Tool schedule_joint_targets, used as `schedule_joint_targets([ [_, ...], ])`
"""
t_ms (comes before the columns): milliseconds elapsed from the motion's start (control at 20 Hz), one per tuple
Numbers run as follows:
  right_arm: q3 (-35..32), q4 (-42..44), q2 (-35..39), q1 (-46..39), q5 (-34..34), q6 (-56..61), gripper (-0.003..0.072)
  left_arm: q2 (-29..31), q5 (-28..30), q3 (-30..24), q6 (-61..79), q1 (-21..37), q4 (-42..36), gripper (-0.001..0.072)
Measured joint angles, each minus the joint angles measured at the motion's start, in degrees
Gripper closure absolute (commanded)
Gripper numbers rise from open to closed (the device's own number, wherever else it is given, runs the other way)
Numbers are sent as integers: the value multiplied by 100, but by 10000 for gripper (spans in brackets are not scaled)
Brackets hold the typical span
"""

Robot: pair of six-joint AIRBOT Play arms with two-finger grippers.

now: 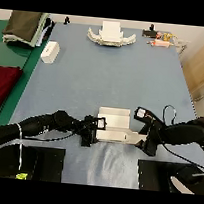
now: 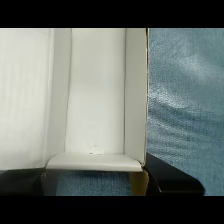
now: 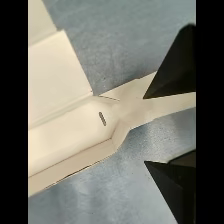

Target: Fold the box.

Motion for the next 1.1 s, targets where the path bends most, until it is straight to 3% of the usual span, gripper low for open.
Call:
schedule_joint_targets([
  [300,-398,-212,-494,415,1375,-922,113,0,2,0,-2,0,0,243],
  [500,-442,-256,-772,487,1845,-1097,126,0,2,0,-2,0,0,243],
  [600,-448,-170,-826,542,1928,-1128,409,0,0,0,-2,0,0,243],
  [800,-452,-92,-874,828,1923,-1163,550,0,0,0,0,0,0,243],
  [1050,-452,-48,-898,1069,2269,-1239,544,0,0,0,-2,0,0,244],
  [1100,-452,-42,-898,1086,2358,-1255,449,0,2,0,-7,0,0,244],
])
